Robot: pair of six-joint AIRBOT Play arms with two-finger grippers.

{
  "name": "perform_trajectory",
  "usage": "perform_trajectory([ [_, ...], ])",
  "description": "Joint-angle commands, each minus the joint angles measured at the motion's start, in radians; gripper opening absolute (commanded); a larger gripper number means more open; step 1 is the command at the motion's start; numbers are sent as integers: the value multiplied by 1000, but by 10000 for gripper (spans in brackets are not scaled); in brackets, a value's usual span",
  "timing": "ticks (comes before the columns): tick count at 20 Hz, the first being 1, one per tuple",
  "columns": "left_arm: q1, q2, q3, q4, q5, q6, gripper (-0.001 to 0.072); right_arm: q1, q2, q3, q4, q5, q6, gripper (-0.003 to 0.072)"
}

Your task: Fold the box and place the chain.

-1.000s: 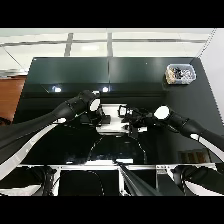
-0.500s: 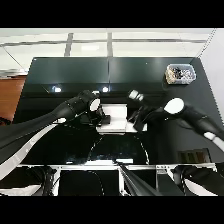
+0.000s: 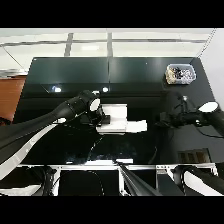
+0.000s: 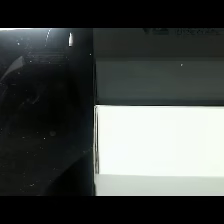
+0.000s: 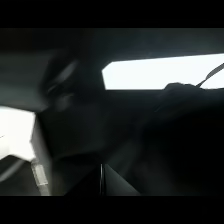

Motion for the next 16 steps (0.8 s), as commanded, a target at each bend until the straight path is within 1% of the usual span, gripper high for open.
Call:
perform_trajectory([
  [1,1,0,0,0,1,1,27,111,-107,-40,257,9,-79,28],
  [2,1,0,0,0,0,1,28,171,-130,-39,309,-30,-105,28],
  [3,1,0,0,0,0,1,28,216,-148,-30,331,-58,-110,28],
  [5,1,0,0,0,0,1,28,274,-162,2,330,-77,-115,28],
  [8,1,0,0,0,-2,1,28,282,-162,68,304,8,-132,31],
  [9,1,0,0,0,-1,0,28,282,-162,92,283,33,-131,171],
  [10,1,0,0,0,-1,0,28,282,-162,116,270,60,-132,457],
  [11,1,0,0,0,-1,0,28,283,-162,134,272,86,-146,486],
  [13,1,0,0,0,-1,0,28,297,-162,159,274,117,-152,485],
  [16,1,0,0,0,-1,1,28,365,-162,188,272,84,-124,472],
])
